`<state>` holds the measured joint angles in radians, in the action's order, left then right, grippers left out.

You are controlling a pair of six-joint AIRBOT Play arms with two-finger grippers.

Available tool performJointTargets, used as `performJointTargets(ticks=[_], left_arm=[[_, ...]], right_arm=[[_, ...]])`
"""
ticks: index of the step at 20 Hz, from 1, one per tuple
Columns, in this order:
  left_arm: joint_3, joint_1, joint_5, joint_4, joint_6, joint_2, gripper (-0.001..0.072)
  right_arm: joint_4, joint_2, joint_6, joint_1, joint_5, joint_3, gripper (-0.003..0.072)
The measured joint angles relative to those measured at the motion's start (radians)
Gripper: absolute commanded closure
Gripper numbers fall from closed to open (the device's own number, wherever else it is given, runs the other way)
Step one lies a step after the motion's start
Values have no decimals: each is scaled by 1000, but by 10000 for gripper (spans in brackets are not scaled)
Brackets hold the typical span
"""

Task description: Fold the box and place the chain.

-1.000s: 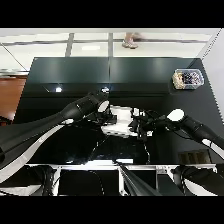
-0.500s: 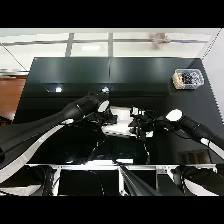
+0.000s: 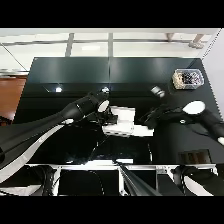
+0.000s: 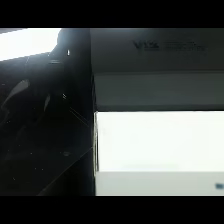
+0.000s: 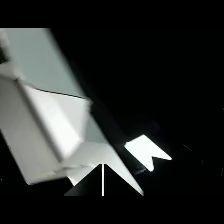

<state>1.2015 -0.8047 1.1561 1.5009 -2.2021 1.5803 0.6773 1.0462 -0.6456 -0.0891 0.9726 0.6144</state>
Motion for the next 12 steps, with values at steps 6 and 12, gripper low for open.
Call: performJointTargets(ticks=[6,12], left_arm=[[0,0,-10,0,-1,0,684],[0,0,-19,0,-8,0,683]], right_arm=[[283,-79,-553,365,78,-56,670],[169,54,-575,282,142,-160,670]])
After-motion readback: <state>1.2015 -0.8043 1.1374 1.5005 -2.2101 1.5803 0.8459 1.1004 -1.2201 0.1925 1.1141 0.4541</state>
